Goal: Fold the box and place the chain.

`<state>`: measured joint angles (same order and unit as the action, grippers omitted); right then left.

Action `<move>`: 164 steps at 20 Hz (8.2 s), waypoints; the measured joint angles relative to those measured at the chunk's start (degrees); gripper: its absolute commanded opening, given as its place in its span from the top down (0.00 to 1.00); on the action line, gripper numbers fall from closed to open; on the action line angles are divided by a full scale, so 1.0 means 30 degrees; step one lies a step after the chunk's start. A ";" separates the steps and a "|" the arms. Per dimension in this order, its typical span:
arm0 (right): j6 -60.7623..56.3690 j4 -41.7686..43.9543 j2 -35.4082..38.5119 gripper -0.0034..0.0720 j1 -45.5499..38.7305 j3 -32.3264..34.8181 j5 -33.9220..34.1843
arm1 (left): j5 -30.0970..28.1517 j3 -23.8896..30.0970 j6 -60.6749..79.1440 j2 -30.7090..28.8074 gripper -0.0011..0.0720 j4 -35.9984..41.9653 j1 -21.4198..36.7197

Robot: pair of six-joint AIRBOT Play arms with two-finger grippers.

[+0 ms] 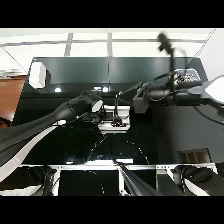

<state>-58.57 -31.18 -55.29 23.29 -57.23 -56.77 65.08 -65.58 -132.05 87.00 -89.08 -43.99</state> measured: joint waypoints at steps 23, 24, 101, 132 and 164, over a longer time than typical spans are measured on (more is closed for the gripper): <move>0.7264 -0.8539 -0.1938 0.03 -0.0182 0.8051 0.5523 | -0.0036 0.0000 0.0007 0.0000 0.94 0.0000 -0.0007; 0.8779 -0.8539 -0.2076 0.03 0.0087 0.8233 0.6025 | -0.0044 0.0000 0.0000 0.0000 0.94 0.0000 0.0000; 0.0787 0.1457 0.1107 0.47 -0.6754 0.8706 -0.1188 | 0.0401 0.7023 0.8888 -0.9406 0.11 -0.0364 0.6688; 0.0517 0.0743 0.1107 0.47 -0.6761 0.8706 0.2040 | -0.4903 0.5858 4.7349 -0.0284 0.01 1.8557 0.6936; 1.0353 0.0204 -0.7402 0.03 -0.3723 0.1275 -0.0357 | -0.4539 0.5472 4.7634 0.0036 0.53 1.8629 0.6360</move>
<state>-27.51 -30.57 -77.49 12.12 -53.41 -57.84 51.46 -49.17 10.85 87.11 -33.19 -24.91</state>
